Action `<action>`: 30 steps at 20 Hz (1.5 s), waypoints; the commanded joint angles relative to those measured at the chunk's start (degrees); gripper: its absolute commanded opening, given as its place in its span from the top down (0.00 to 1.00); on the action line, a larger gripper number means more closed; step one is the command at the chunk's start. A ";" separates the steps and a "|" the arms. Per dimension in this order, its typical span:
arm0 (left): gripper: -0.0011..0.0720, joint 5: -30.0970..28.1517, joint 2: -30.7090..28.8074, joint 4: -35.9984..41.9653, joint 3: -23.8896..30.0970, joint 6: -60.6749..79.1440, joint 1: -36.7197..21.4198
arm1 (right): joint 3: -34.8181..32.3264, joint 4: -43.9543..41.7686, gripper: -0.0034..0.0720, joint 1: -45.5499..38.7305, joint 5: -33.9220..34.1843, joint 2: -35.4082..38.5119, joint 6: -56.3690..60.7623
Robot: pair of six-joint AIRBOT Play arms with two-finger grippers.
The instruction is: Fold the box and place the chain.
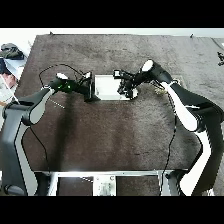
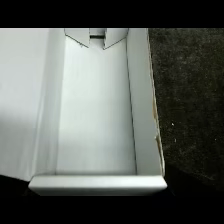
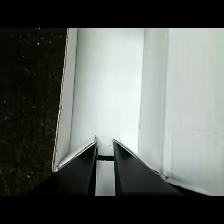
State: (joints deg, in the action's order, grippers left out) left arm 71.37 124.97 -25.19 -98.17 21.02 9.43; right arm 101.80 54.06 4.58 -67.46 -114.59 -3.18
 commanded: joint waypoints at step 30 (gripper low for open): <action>0.28 -0.02 0.04 -0.02 0.02 0.00 0.04 | -0.48 6.80 0.97 -9.90 -2.12 10.78 51.74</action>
State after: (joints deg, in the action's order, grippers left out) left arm 71.35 124.97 -25.19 -98.17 21.02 9.45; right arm 101.65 65.52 -1.54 -69.56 -105.03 34.50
